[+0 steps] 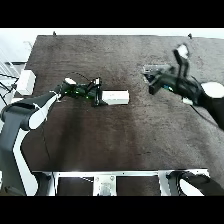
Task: Fold the box and place the chain.
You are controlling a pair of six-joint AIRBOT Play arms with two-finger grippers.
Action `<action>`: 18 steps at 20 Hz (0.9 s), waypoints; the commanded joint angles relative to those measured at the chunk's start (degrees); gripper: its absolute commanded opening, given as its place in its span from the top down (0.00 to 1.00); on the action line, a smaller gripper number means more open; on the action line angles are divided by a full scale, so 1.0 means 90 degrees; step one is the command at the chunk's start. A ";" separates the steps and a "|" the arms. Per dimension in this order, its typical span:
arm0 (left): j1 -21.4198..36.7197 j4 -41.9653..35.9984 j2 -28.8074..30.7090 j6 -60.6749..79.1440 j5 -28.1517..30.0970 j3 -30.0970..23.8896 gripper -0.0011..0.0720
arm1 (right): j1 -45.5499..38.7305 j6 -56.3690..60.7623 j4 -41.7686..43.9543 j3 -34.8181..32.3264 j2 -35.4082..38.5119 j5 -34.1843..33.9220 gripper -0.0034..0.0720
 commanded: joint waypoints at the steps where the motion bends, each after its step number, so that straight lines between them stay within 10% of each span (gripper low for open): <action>1: 0.0002 0.0000 0.0000 0.0002 0.0002 0.0002 0.46 | -0.0214 0.0425 0.0046 -0.1729 0.1506 -0.1778 0.94; 9: 0.0002 -0.0012 0.0002 -0.0002 -0.0056 0.0002 0.46 | -0.0211 0.0432 0.0046 -0.3781 0.2596 -0.2807 0.94; 10: 0.0002 -0.0051 0.0002 -0.0022 -0.0041 0.0002 0.58 | -0.0211 0.0430 0.0046 -0.3789 0.2599 -0.2807 0.94; 11: 0.0007 -0.0046 0.0036 -0.0114 -0.0102 0.0005 0.95 | -0.0211 0.0427 0.0044 -0.3789 0.2599 -0.2807 0.94; 18: 0.0704 -0.0321 0.1195 -0.1800 0.0301 -0.0012 0.97 | -0.0216 0.0427 0.0044 -0.3789 0.2596 -0.2829 0.94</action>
